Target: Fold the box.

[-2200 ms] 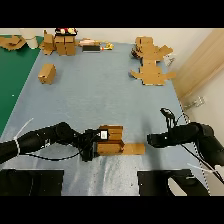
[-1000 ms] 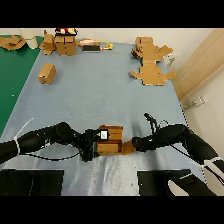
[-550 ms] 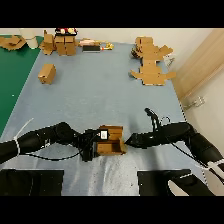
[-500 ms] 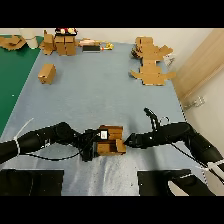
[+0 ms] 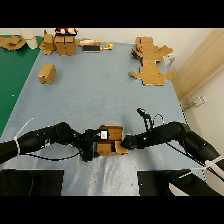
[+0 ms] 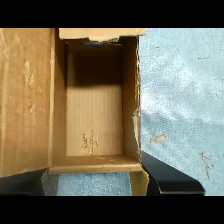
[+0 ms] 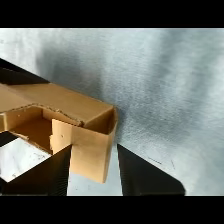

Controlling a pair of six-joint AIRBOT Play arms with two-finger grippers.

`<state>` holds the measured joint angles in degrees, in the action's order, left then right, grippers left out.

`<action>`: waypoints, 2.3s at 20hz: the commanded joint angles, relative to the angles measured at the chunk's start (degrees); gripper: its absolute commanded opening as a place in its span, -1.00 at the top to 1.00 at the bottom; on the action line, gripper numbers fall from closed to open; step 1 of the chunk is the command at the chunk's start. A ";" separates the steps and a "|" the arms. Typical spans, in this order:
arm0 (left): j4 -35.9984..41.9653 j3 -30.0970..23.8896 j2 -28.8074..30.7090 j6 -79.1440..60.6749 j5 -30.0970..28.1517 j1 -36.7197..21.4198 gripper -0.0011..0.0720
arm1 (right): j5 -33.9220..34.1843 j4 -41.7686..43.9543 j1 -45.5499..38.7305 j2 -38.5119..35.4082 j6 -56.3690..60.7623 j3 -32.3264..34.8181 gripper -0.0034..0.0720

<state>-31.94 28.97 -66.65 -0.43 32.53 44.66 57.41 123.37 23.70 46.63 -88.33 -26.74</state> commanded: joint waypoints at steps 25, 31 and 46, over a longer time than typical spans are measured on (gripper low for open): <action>0.00 0.00 -0.02 -0.02 0.00 -0.02 0.03 | 15.54 -30.42 27.76 25.94 52.52 -23.41 -0.10; 0.00 0.00 -0.02 -0.02 0.00 -0.02 0.03 | 10.51 -27.67 28.92 27.52 52.50 -23.41 0.67; 0.00 0.00 -0.02 -0.02 0.00 -0.02 0.03 | 15.91 -30.42 29.03 21.75 51.87 -23.41 -0.10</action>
<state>-31.83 28.97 -66.65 -0.27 32.56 44.66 69.56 95.35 52.86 71.18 -37.41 -50.13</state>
